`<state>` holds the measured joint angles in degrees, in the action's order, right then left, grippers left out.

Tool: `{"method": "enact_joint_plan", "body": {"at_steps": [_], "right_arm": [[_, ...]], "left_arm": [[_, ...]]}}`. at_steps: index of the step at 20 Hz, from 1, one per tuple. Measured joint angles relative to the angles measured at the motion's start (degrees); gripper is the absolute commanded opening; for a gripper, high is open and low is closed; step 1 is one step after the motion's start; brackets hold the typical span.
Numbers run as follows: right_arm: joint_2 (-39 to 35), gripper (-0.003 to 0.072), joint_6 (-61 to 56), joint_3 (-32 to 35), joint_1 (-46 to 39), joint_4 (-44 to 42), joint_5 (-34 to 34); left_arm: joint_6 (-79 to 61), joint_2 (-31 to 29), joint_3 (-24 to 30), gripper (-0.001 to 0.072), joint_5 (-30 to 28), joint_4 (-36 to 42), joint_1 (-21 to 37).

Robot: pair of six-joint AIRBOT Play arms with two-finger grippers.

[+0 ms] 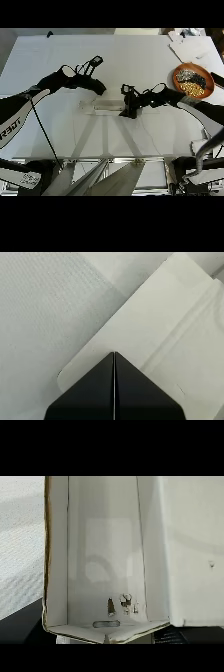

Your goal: Fold the box and place the chain.

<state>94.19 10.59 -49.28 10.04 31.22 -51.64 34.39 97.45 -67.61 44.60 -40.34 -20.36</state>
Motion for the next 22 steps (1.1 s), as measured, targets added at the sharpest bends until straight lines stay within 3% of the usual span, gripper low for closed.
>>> {"method": "enact_joint_plan", "body": {"at_steps": [5,9,10,12,13,16,18,22], "right_arm": [[0.0,0.0502,0.04,0.0,0.0,0.04,0.02],[0.0,0.0502,0.04,0.0,0.0,0.04,0.02],[0.0,0.0502,0.04,0.0,0.0,0.04,0.0],[0.0,0.0502,0.04,0.0,0.0,0.04,0.0],[0.0,0.0502,0.04,0.0,0.0,0.04,0.02],[0.0,0.0502,0.04,0.0,0.0,0.04,0.02],[0.0,0.0502,0.04,0.0,0.0,0.04,0.0],[0.0,0.0502,0.04,0.0,0.0,0.04,0.0]], "left_arm": [[0.11,-5.6,0.02,0.0011,1.57,-0.57,1.29],[-2.43,-13.86,0.0,0.0014,8.31,-3.96,3.98],[-3.02,-15.98,0.07,0.0056,10.51,-6.75,4.57],[-3.93,-19.41,0.55,0.0368,13.9,-13.22,5.27],[-4.26,-20.72,1.16,0.0435,15.04,-15.85,5.42],[-7.28,-23.19,4.5,0.0446,16.92,-20.7,5.55],[-12.31,-23.87,7.43,0.0524,17.49,-21.75,5.18],[-25.07,-22.97,11.8,0.0525,17.77,-17.97,4.59]]}}
